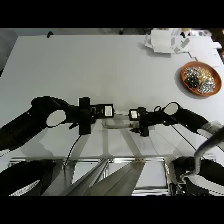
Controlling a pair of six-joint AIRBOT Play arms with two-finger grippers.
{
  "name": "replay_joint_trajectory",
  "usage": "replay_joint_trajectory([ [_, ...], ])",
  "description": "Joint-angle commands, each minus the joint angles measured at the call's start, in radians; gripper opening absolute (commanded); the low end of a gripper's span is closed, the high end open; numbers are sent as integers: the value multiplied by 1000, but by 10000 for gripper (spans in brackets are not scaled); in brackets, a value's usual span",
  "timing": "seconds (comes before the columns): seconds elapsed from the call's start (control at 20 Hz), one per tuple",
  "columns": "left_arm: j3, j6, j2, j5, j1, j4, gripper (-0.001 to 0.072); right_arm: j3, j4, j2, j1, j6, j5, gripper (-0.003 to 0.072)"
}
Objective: Fold the box and place the chain.
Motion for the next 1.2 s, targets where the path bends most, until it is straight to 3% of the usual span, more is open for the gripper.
replay_joint_trajectory([
  [0.0,0,246,6,-103,25,-33,159,0,1,0,0,0,1,297],
  [0.15,0,376,-66,-65,88,-113,193,0,1,0,0,0,0,297],
  [0.2,-1,423,-98,-49,115,-143,287,0,1,0,0,0,1,297],
  [0.35,-1,560,-183,-8,196,-262,300,0,1,0,0,0,1,297],
  [0.45,-1,650,-236,8,231,-369,351,0,1,0,0,0,1,297],
  [0.65,-1,766,-312,15,245,-524,350,0,1,0,0,0,1,297],
  [0.9,-1,776,-338,-5,245,-529,338,0,1,0,0,0,1,297],
  [1.05,-1,776,-342,-47,244,-529,248,0,1,0,0,0,1,297],
  [1.15,-2,776,-342,-56,242,-529,248,0,1,0,0,0,1,297],
])
